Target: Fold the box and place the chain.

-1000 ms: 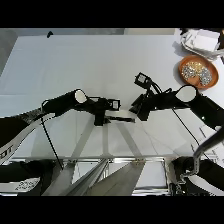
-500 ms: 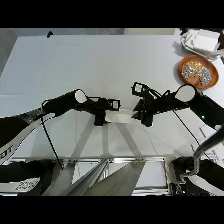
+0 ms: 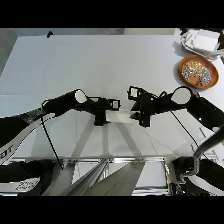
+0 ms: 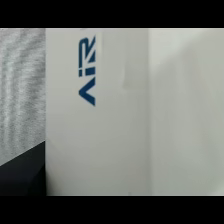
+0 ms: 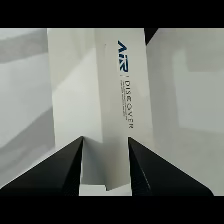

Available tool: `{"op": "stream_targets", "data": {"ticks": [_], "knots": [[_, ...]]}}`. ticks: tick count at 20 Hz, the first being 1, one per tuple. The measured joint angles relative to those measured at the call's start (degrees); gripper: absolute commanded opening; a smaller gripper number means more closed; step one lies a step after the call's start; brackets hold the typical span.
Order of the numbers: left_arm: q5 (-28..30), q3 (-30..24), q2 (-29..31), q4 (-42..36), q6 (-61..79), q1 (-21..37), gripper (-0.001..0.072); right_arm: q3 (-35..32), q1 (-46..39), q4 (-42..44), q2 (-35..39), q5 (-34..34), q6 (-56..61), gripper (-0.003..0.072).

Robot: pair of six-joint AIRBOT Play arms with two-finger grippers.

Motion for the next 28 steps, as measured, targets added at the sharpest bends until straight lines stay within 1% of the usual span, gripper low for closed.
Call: {"op": "stream_targets", "data": {"ticks": [2, 4, 7, 14, 15, 16, 22, 23, 24, 27, 28], "knots": [[0.0, 0.0, 0.0, 0.0, -0.1, 0.0, 0.0207, 0.0, 0.1, -1.3, 0.0, -0.6, 0.7, 0.0258], [0.0, 0.0, 0.0, -0.1, -0.1, 0.0, 0.0207, 0.0, 0.1, -2.1, 0.0, -1.3, 1.5, 0.0252], [0.0, 0.0, 0.0, -0.1, 0.0, 0.0, 0.0207, 0.0, 0.2, -2.8, 0.0, -2.6, 2.5, 0.0216], [0.0, 0.0, 0.0, -0.2, -0.1, 0.0, 0.0207, -0.1, 0.3, -3.7, -1.1, -4.5, 4.0, 0.0212], [0.0, 0.0, 0.0, -0.2, -0.1, 0.0, 0.0207, -0.1, 0.5, -3.6, -1.4, -4.6, 4.1, 0.0180], [0.0, 0.0, 0.0, -0.1, -0.1, 0.0, 0.0207, -0.1, 0.7, -3.6, -1.9, -4.6, 4.2, 0.0177], [0.0, 0.0, 0.0, 0.0, 0.2, 0.0, 0.0207, 0.0, 1.9, -3.4, -3.7, -4.7, 4.4, 0.0179], [0.0, 0.0, 0.0, 0.0, 0.2, 0.0, 0.0207, -0.1, 2.0, -3.4, -3.8, -4.7, 4.4, 0.0181], [0.0, 0.0, 0.0, 0.0, 0.2, 0.0, 0.0207, -0.1, 2.0, -3.4, -3.8, -4.7, 4.5, 0.0205], [0.0, 0.0, 0.0, 0.0, 0.2, 0.0, 0.0207, -0.1, 2.2, -3.1, -4.1, -4.3, 4.9, 0.0332], [0.0, 0.0, 0.0, 0.0, 0.2, 0.0, 0.0207, -0.2, 2.2, -3.0, -4.2, -4.0, 4.9, 0.0342]]}}
